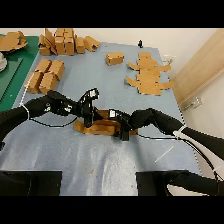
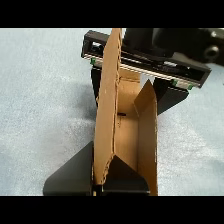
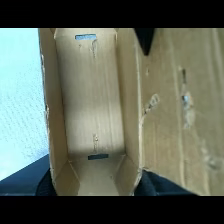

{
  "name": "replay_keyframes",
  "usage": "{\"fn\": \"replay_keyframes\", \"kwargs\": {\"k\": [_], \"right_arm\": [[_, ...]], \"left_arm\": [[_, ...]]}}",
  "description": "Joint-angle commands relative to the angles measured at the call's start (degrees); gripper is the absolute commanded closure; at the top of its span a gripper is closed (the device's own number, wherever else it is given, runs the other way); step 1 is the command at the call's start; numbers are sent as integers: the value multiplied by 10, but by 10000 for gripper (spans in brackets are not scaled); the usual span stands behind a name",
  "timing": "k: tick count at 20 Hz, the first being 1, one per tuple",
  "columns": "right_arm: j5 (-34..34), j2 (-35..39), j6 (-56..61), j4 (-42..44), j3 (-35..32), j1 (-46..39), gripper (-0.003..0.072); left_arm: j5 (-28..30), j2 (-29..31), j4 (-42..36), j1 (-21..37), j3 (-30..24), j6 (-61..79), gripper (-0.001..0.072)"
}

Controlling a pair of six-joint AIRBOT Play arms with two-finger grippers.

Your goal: Fold the box.

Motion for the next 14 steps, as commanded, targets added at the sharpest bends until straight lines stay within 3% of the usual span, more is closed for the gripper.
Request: {"fn": "replay_keyframes", "kwargs": {"k": [1,7,11,12,13,14], "right_arm": [[0,0,0,0,0,1,205],[0,0,0,0,0,1,206],[0,0,0,0,0,1,206],[0,0,0,0,0,1,206],[0,0,0,0,0,1,205],[0,0,0,0,0,1,205]], "left_arm": [[0,0,0,0,1,0,697],[1,0,0,1,1,-6,698],[0,4,35,1,1,-90,696],[0,5,50,1,1,-115,646],[1,5,57,1,1,-125,295],[1,5,58,1,1,-144,23]]}}
